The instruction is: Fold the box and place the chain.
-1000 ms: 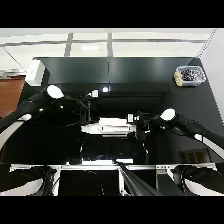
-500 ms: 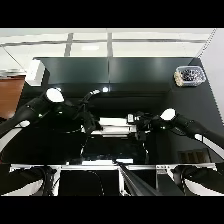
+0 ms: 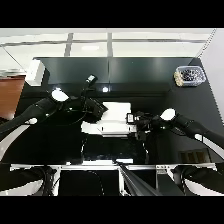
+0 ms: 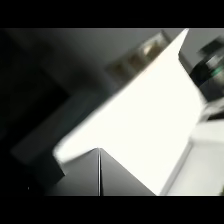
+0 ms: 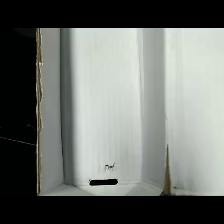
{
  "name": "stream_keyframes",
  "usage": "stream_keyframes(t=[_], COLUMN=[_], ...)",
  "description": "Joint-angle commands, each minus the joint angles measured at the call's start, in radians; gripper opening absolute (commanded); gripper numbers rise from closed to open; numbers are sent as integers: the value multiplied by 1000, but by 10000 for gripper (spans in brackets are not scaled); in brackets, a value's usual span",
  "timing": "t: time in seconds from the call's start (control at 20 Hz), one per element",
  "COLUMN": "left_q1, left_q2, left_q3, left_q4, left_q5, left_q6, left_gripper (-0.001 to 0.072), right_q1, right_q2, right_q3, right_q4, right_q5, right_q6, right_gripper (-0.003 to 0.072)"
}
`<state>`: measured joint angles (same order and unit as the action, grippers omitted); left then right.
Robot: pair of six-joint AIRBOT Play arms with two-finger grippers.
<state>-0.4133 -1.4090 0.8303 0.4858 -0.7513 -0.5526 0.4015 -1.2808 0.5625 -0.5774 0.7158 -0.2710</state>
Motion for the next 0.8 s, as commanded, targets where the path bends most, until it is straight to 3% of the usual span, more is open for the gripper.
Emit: stream_keyframes(t=[0.0, 0.2, 0.4, 0.5, 0.65, 0.75], left_q1=[-12, -14, 74, 125, 166, 169], left_q2=[-78, -80, 123, 224, 281, 266], left_q3=[0, 10, 18, -65, -233, -261], left_q4=[30, 84, 254, 224, 18, 64], left_q5=[-47, -42, -39, -37, -84, -187], left_q6=[-5, 6, -61, -10, 299, 521], left_gripper=[28, 27, 26, 28, 30, 30], right_q1=[0, 0, 0, 0, 0, 0], right_q2=[0, 0, 0, 0, 0, 0], right_q3=[0, 0, 0, 0, 0, 0], right_q4=[0, 0, 0, 0, 0, 0], right_q5=[-2, -2, -2, -2, -2, -2], right_q6=[1, 1, 1, 1, 1, 1], right_gripper=[311, 311, 311, 311, 311, 311])
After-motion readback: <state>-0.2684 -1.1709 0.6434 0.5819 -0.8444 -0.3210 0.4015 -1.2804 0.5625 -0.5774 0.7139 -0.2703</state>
